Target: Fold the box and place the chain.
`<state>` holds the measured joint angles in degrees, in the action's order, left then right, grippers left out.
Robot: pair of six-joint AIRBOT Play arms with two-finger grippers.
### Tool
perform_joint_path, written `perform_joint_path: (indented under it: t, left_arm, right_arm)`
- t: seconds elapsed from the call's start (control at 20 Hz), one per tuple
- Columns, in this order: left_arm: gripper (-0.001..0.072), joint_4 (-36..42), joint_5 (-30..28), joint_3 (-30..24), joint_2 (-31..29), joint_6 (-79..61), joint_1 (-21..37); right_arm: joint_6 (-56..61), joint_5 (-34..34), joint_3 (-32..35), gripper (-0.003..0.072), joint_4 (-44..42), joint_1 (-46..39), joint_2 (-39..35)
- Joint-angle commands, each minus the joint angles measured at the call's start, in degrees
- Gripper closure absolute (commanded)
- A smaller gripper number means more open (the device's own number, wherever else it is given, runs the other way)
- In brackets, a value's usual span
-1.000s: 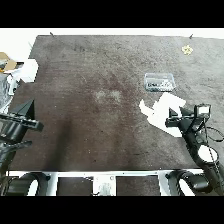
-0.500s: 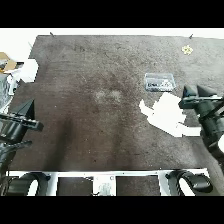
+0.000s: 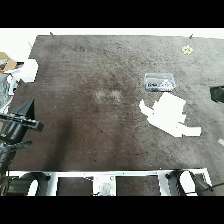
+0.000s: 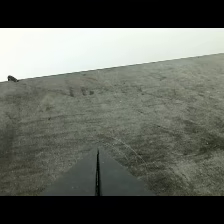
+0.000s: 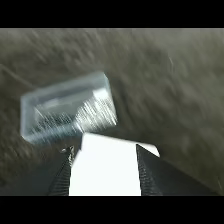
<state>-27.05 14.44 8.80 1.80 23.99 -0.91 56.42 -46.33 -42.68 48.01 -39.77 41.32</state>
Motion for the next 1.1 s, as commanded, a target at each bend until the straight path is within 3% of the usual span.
perform_joint_path:
  t: [0.0,0.2,0.45,0.55,0.75,1.05]
  left_arm:
    - [0.07,0.0,-0.2,0.0,0.0,0.0,0.0]
    - [0.07,0.0,-0.3,0.0,0.0,0.0,0.0]
    - [0.07,0.0,-0.3,0.0,0.0,0.0,0.0]
    - [0.07,0.0,-0.3,0.0,0.0,0.0,0.0]
    - [0.0699,0.0,-0.3,0.0,0.0,0.0,0.0]
    - [0.07,0.0,-0.3,0.0,0.0,0.0,0.0]
  right_arm:
    - [11.1,-21.9,-5.6,0.0251,10.4,-11.6,8.6]
    - [11.1,-31.1,-7.2,0.0232,15.4,-17.4,19.7]
    - [8.5,-30.5,-7.2,0.0234,17.2,-21.6,27.8]
    - [4.3,-31.1,-7.2,0.031,15.6,-21.6,31.4]
    - [-2.9,-30.1,-7.2,0.0313,8.5,-21.5,37.6]
    - [-6.9,-29.6,-5.8,0.0314,5.5,-18.3,44.6]
